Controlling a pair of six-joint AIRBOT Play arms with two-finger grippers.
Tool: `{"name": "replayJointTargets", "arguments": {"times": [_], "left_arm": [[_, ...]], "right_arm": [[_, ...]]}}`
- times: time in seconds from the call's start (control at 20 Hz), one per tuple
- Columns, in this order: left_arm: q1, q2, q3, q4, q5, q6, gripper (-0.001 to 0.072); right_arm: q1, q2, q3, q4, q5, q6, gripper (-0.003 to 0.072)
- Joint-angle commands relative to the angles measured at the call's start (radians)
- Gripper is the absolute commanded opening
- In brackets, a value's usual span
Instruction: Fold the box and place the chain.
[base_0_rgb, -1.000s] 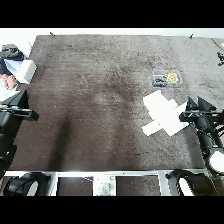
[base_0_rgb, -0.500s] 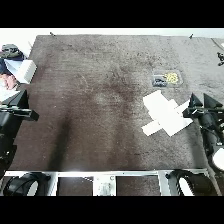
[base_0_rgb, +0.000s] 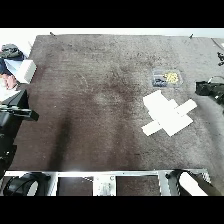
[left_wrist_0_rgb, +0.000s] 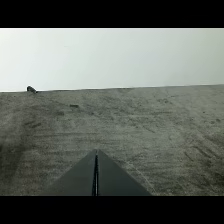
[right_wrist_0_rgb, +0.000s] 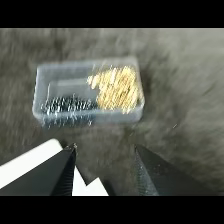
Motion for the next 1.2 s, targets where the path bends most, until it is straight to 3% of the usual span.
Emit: {"name": "replayJointTargets", "arguments": {"times": [0.0,0.25,0.45,0.5,0.85,1.05,1.15], "left_arm": [[0.0,0.0,0.0,0.0,0.0,0.0,0.0013],[0.0,0.0,0.0,0.0,0.0,0.0,0.0013],[0.0,0.0,-0.001,0.0,0.0,0.0,0.0013],[0.0,0.0,0.0,0.0,0.0,0.0,0.0013],[0.0,0.0,0.0,0.0,0.0,0.0,0.0013],[0.0,0.0,-0.001,0.0,0.0,0.0,0.0013],[0.0,0.0,0.0,0.0,0.0,0.0,0.0013]], "right_arm": [[-0.159,-0.288,0.279,-0.108,0.42,0.066,0.0422],[-0.159,-0.565,0.628,-0.434,0.723,0.175,0.0422],[-0.124,-0.735,0.794,-0.644,0.857,0.166,0.0428],[-0.117,-0.77,0.826,-0.677,0.883,0.153,0.0487],[-0.082,-0.874,0.856,-0.656,0.898,0.112,0.0481],[-0.082,-0.919,0.854,-0.577,1.029,0.071,0.0463],[-0.082,-0.922,0.853,-0.572,1.034,0.068,0.0461]]}}
